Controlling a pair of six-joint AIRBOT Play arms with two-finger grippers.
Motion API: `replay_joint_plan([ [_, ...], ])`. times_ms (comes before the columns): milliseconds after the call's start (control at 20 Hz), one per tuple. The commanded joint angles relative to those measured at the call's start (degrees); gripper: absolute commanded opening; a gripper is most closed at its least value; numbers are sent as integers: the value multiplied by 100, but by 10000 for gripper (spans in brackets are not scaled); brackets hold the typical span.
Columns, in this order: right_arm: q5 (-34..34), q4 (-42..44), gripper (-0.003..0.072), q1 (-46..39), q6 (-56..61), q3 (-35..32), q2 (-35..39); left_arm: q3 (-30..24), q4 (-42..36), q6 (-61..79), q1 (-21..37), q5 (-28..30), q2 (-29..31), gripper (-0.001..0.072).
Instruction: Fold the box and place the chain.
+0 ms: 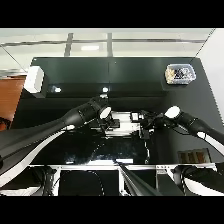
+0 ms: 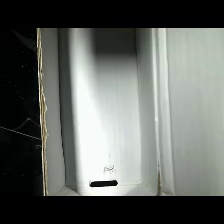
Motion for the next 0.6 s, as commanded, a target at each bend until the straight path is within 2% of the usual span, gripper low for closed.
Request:
replay_joint_plan([
  [0,0,0,204,0,0,2,0,7,7,-28,-2,15,-42,136],
  [50,0,2,204,0,0,2,0,7,24,-28,-2,15,-42,35],
  [550,157,61,205,2,2,2,0,7,20,2,-2,13,-42,29],
])
